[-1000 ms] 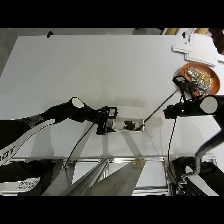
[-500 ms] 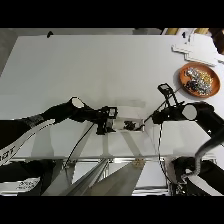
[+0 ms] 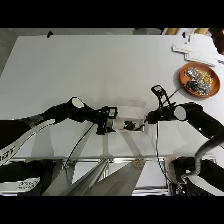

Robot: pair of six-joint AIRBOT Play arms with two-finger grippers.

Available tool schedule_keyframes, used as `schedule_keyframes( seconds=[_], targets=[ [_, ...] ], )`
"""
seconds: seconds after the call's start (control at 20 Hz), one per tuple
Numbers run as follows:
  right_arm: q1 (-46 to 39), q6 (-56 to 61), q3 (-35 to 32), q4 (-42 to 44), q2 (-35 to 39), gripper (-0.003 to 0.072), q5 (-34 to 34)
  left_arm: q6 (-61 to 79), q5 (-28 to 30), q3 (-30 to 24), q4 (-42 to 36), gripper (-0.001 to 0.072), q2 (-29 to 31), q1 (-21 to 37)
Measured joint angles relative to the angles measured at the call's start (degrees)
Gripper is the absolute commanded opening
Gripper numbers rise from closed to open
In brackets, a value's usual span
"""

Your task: Fold the box and place the chain.

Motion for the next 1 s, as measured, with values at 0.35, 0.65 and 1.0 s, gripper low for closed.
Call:
schedule_keyframes(
  seconds=[0.35,0.65,1.0],
  targets=[
    [0.1,1.3,0.0,-0.3,-0.8,0.0171,-1.1,0.0,0.0,0.0,0.0,0.0206,0.0,0.0],
    [0.1,1.7,0.0,-0.4,-0.9,0.0012,-1.0,0.0,0.0,0.0,0.0,0.0206,0.0,0.0],
    [0.1,1.5,0.0,-2.8,2.9,0.0011,3.9,0.0,0.0,0.0,0.0,0.0206,0.0,0.0]
  ],
)
